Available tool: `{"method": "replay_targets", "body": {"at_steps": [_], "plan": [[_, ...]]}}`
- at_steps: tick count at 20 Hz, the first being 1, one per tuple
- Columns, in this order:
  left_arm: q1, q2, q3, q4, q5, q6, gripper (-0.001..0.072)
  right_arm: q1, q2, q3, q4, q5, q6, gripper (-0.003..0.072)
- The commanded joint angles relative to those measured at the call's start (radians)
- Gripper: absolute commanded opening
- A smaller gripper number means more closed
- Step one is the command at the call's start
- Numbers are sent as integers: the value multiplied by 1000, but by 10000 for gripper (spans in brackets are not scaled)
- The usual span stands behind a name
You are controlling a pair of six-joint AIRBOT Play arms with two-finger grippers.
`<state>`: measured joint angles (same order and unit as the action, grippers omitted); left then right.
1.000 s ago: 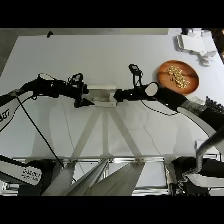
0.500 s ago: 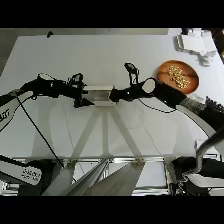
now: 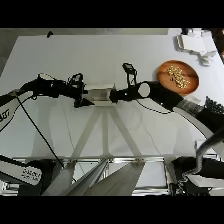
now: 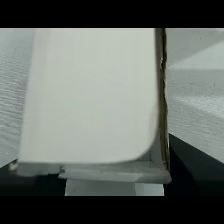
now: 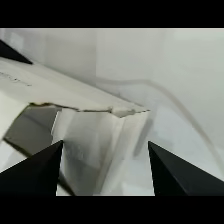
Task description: Fold the box and place the chain.
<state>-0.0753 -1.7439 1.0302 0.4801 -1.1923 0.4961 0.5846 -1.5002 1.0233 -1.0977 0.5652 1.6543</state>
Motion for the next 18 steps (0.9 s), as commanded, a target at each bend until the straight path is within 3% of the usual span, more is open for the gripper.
{"method": "replay_targets", "body": {"at_steps": [1, 6, 9, 16, 18], "plan": [[0, 0, 1, 0, -1, 0, 375, 4, -14, 1, -165, -1, 146, 549], [0, 0, 1, 0, -1, 1, 375, 8, -32, 1, -251, 2, 228, 542], [0, 0, 1, 0, -1, 0, 375, 24, -39, 37, -285, 74, 227, 541], [0, 0, 1, 0, -1, 1, 375, 95, -85, 135, -272, 116, 227, 536], [0, 0, 1, 0, -1, 1, 375, 114, -95, 138, -256, 97, 227, 499]]}}
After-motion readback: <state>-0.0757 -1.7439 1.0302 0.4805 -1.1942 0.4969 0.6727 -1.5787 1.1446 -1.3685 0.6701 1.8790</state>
